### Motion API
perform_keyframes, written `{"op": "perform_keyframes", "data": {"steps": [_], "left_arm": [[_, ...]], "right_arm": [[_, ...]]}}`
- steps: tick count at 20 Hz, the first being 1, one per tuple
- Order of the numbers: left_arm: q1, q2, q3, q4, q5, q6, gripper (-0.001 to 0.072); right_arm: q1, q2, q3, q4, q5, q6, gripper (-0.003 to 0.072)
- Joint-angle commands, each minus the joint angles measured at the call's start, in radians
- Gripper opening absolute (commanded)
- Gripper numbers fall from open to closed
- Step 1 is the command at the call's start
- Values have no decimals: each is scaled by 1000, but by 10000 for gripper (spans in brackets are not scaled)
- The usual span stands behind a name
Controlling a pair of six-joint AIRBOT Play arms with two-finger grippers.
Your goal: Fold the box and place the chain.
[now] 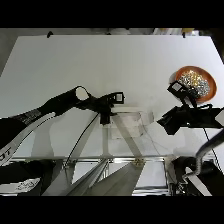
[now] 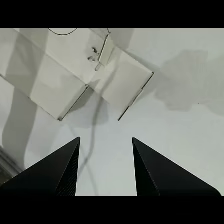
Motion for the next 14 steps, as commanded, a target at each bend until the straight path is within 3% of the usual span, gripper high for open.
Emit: {"op": "perform_keyframes", "data": {"steps": [1,14], "left_arm": [[0,-1,0,13,-6,-5,10],[0,-2,0,-51,-36,130,4]], "right_arm": [[1,-1,1,-1,0,0,359],[1,-1,1,0,5,-19,359]]}}
